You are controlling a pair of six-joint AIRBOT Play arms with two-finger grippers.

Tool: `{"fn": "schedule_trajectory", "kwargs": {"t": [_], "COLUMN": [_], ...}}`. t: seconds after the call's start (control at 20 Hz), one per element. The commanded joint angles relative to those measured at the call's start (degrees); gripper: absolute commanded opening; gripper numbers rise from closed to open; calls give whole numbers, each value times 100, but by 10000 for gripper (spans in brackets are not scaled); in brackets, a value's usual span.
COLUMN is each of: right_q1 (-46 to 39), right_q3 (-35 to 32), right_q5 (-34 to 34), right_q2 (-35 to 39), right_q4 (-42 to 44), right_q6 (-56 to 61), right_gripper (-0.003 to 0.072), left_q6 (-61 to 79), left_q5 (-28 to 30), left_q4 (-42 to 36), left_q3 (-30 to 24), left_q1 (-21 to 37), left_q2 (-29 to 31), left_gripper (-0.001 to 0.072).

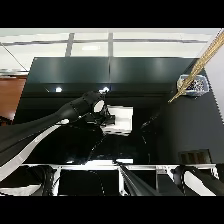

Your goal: Fold the box and place the chain.

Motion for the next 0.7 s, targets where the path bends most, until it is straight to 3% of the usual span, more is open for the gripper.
{"fn": "schedule_trajectory", "kwargs": {"t": [0.0,0.45,0.65], "right_q1": [616,1912,2575], "right_q3": [-396,-1768,-2667], "right_q5": [789,612,-7], "right_q2": [81,81,79], "right_q4": [520,1174,1342], "right_q6": [-472,-649,-695], "right_gripper": [10,9,9], "left_q6": [4,4,2], "left_q5": [2,7,7], "left_q4": [2,2,2], "left_q3": [0,0,0], "left_q1": [4,4,4], "left_q2": [-4,-4,-4], "left_gripper": [31,31,31]}}
